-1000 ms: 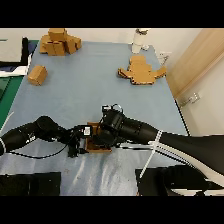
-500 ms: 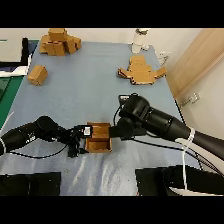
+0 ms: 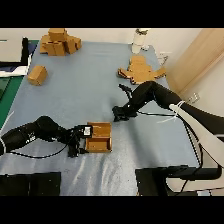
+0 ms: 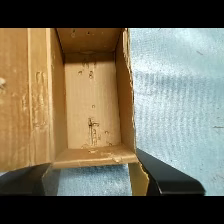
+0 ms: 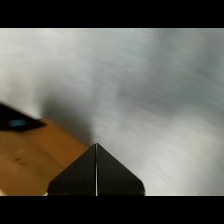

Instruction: Fold the box.

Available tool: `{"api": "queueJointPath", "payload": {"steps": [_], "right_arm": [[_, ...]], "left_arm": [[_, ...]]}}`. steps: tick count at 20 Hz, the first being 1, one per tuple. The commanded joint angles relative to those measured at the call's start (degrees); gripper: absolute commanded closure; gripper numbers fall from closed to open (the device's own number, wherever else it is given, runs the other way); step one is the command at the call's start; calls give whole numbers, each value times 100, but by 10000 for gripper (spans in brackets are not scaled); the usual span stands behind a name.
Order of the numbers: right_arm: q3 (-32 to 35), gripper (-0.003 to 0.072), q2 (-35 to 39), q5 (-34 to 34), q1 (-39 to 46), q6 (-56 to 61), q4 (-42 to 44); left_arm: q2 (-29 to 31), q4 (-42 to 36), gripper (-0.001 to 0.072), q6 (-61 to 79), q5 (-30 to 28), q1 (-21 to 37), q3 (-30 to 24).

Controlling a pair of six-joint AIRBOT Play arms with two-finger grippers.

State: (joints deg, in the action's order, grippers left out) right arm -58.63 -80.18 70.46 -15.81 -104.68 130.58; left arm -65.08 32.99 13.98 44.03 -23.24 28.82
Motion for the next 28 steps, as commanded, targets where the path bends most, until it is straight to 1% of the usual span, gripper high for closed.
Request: {"api": "queueJointPath", "payload": {"steps": [1,4,6,9,14,16,20,21,22,23,26,28], "right_arm": [[35,685,-568,1012,258,-2671,2245],[372,685,-337,955,-367,-2861,2221],[656,685,13,560,-804,-3018,2059],[1088,685,691,-374,-1305,-3027,1515],[1788,684,1751,-1622,-2006,-3025,546],[2142,684,2181,-2238,-2378,-3027,205],[2680,681,2844,-3412,-3062,-3027,-603],[2745,614,2955,-3543,-3200,-3027,-839],[2758,399,3040,-3536,-3318,-3029,-1021],[2758,236,3095,-3521,-3397,-3051,-1043],[2769,234,3119,-3486,-3462,-3091,-1346],[2771,234,3104,-3530,-3462,-3091,-1698]], "left_arm": [[2,0,301,0,-2,2,0],[2,0,300,0,0,2,0],[0,-2,301,0,-2,2,0],[0,0,301,0,0,2,0],[0,0,301,0,-2,2,0],[2,0,301,0,-2,2,0],[2,0,301,0,0,2,0],[0,0,301,0,-2,2,0],[0,0,300,0,-2,2,0],[0,0,300,0,-2,2,0],[2,0,301,0,0,2,0],[2,-2,300,0,-2,2,0]]}}
